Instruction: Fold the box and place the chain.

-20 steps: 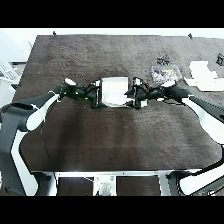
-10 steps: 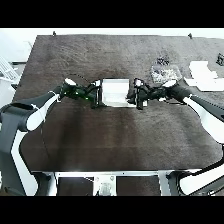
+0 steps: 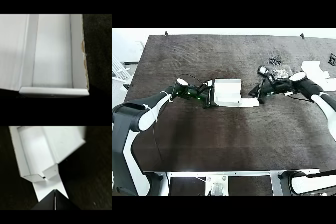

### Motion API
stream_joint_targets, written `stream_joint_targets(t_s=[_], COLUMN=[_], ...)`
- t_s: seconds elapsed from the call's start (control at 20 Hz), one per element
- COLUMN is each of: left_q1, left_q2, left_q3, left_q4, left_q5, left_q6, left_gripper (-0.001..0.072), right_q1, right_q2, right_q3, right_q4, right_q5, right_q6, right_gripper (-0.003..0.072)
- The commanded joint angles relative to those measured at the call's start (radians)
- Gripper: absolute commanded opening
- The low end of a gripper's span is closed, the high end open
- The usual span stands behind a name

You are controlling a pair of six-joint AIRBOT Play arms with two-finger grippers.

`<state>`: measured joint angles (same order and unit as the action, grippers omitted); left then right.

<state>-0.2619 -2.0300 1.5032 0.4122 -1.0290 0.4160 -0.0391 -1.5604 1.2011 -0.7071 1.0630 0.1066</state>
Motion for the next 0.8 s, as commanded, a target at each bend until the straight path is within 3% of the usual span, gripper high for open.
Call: stream_joint_targets(t_s=[0.0, 0.3, 0.75], left_q1=[0.0, 0.0, 0.0], left_q2=[0.0, 0.0, 0.0], left_q3=[0.0, 0.0, 0.0], left_q4=[0.001, -0.001, -0.002], left_q5=[-0.001, -0.001, -0.001], left_q6=[0.001, 0.001, 0.001], left_gripper=[0.0239, 0.0239, 0.0239], right_q1=[-0.087, -0.232, -0.198], right_q2=[0.067, 0.039, -0.14], right_q3=[0.002, -0.015, -0.023], right_q4=[-0.011, -0.012, -0.01], right_q5=[0.004, 0.006, 0.054], right_q6=[0.303, 0.602, 0.784], right_gripper=[0.0019, 0.0018, 0.0018])
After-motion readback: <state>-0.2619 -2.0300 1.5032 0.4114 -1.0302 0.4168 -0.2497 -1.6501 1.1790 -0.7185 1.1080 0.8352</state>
